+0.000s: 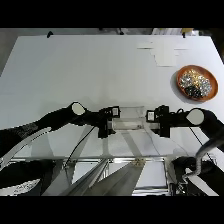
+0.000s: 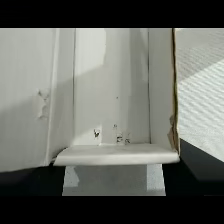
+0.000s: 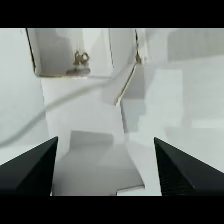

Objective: Fold the box and place the chain.

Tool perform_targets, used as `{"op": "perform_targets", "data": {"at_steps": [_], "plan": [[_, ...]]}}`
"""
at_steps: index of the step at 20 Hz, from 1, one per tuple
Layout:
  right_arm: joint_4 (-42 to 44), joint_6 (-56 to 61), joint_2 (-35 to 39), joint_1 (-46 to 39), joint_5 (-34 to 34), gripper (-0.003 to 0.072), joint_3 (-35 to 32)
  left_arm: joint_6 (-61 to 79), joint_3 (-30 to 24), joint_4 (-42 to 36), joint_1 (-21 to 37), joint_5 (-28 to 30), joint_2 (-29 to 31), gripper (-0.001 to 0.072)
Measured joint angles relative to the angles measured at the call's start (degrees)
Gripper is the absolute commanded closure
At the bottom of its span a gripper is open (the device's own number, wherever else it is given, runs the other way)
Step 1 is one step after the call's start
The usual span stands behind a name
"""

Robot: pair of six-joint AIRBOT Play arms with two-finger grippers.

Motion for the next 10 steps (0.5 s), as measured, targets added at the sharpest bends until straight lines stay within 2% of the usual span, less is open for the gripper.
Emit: {"op": "perform_targets", "data": {"at_steps": [4, 10], "plan": [[-1.27, 3.41, 7.82, 0.0, 3.76, 0.0108, 0.0, 0.09, 0.0, 0.0, 0.0, 0.0, 0.0, 0.0456], [6.4, 10.54, 13.11, 0.0, 5.25, 0.0121, 0.0, 0.09, 0.0, 0.02, 0.0, 0.0, 0.0, 0.0456]]}}
